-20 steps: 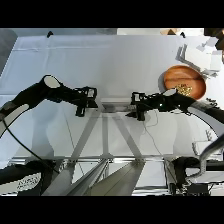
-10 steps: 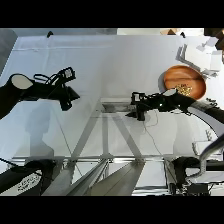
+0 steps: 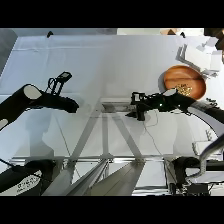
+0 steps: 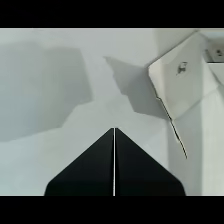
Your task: Fold the box and place the chain.
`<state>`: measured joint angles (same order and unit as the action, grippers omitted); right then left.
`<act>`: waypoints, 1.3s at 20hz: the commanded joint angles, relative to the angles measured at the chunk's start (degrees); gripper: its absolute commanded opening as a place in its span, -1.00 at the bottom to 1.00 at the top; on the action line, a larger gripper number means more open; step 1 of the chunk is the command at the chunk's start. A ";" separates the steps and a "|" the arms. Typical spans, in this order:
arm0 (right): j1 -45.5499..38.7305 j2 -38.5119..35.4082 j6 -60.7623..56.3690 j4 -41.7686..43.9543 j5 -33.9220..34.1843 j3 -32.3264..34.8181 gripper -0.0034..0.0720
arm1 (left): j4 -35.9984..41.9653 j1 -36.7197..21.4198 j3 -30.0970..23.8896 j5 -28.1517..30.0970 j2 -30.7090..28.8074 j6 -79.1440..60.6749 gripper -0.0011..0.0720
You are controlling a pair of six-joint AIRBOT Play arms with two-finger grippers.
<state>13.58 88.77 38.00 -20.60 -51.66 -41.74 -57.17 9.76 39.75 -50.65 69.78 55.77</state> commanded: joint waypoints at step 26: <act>0.02 0.02 0.00 0.00 0.00 -0.04 0.15 | 7.74 2.05 -0.33 3.56 5.79 7.72 -0.96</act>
<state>13.58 88.77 38.00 -20.62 -51.64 -41.74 -48.25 12.34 39.44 -46.78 74.19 62.63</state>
